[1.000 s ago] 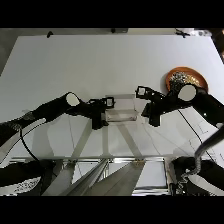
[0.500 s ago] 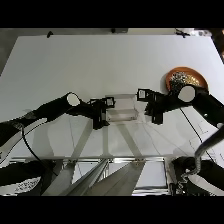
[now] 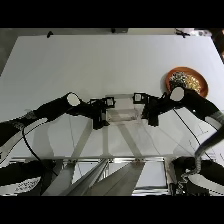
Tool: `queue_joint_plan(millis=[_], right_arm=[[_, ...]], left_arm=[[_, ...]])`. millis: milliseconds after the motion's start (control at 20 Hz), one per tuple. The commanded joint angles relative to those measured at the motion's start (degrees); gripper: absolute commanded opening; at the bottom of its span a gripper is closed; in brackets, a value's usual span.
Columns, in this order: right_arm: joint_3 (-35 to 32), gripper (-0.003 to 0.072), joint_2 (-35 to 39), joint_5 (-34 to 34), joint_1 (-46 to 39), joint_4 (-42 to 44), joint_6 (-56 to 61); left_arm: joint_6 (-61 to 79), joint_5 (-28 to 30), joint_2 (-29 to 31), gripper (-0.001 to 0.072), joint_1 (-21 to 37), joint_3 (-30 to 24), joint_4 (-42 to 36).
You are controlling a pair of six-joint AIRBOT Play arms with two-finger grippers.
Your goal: Fold the box and place the chain.
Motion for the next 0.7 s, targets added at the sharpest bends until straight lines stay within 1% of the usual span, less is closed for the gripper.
queue_joint_plan(millis=[0,100,400,650], right_arm=[[0.0,0.0182,-1.8,0.2,0.0,3.7,-5.9],[0.0,0.0182,-1.8,-0.2,0.0,3.7,-6.5],[0.0,0.0180,-1.8,-0.8,0.0,8.0,-8.4],[0.0,0.0156,-1.8,-0.8,0.0,11.0,-9.3]], left_arm=[[0.0,0.0,0.0,0.0392,0.0,0.0,0.1],[0.0,0.0,0.0,0.0392,0.0,0.0,0.1],[0.0,0.0,0.0,0.0392,0.0,0.0,0.1],[0.0,0.0,0.0,0.0392,0.0,0.0,0.1]])
